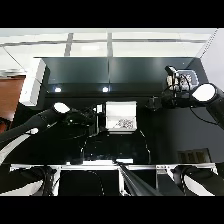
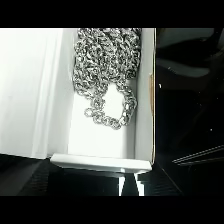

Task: Fold the box and place the chain.

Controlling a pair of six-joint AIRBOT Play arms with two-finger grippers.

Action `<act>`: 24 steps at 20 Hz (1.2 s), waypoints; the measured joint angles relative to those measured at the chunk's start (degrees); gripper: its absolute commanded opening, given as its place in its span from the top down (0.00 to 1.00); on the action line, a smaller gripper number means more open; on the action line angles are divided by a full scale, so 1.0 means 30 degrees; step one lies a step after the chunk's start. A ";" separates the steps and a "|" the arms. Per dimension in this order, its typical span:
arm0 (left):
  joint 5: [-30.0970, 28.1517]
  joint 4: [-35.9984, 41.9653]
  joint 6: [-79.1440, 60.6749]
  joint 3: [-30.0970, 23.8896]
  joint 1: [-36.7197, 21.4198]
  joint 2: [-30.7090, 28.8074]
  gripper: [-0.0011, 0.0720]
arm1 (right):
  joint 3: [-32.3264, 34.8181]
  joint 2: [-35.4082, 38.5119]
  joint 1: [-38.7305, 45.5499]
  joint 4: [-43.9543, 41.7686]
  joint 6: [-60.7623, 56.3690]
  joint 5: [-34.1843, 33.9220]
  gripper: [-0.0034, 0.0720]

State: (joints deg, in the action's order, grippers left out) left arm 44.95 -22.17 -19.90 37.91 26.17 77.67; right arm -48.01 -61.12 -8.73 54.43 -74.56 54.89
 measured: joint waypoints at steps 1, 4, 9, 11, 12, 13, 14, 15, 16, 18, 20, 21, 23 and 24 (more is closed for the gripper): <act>-0.0029 0.0000 -0.0007 0.0000 0.0036 0.0000 0.51 | 0.0000 0.0000 -0.0007 -0.0044 -0.0007 -0.0153 0.52; -0.0138 0.0000 0.0044 0.0000 0.0073 0.0000 0.52 | 0.0000 -0.0044 -0.0219 -0.0248 -0.0007 -0.1523 0.03; -0.0211 0.0000 0.0051 0.0000 0.0095 0.0000 0.52 | -0.0284 -0.1588 -0.0525 -0.2725 0.1239 -0.4342 0.03; -0.0240 0.0000 0.0058 0.0000 0.0095 0.0000 0.52 | -0.0590 -0.2812 -0.0641 -0.4211 0.3534 -0.4342 0.03; -0.0248 0.0000 0.0058 0.0007 0.0095 0.0000 0.52 | -0.0729 -0.3293 -0.0699 -0.4852 0.5034 -0.4007 0.03; -0.0262 0.0000 0.0058 0.0000 0.0095 0.0000 0.52 | -0.0852 -0.3650 -0.0758 -0.5297 0.6717 -0.3417 0.03; -0.0262 0.0000 0.0066 0.0007 0.0095 0.0000 0.52 | -0.1027 -0.3891 -0.0772 -0.5632 0.8451 -0.2718 0.03; -0.0270 0.0000 0.0066 0.0000 0.0095 0.0000 0.52 | -0.1253 -0.4036 -0.0772 -0.5778 1.0207 -0.1887 0.03; -0.0270 -0.0007 0.0066 0.0000 0.0095 0.0000 0.52 | -0.1552 -0.4131 -0.0772 -0.5799 1.2087 -0.0736 0.03; -0.0270 -0.0007 0.0066 0.0007 0.0095 0.0000 0.52 | -0.2098 -0.4146 -0.0794 -0.5814 1.5052 0.1180 0.03; -0.0277 -0.0007 0.0066 0.0007 0.0095 0.0000 0.52 | -0.2375 -0.4109 -0.0969 -0.5763 1.6910 0.2455 0.03; -0.0277 -0.0007 0.0073 0.0007 0.0095 0.0000 0.52 | -0.2419 -0.4109 -0.1188 -0.5632 1.7580 0.2863 0.03; -0.0277 -0.0015 0.0080 0.0007 0.0095 0.0000 0.52 | -0.2317 -0.4109 -0.1763 -0.5282 1.8666 0.3126 0.03; -0.0277 -0.0007 0.0095 0.0007 0.0095 0.0000 0.52 | -0.2193 -0.4109 -0.2076 -0.5085 1.9030 0.3155 0.03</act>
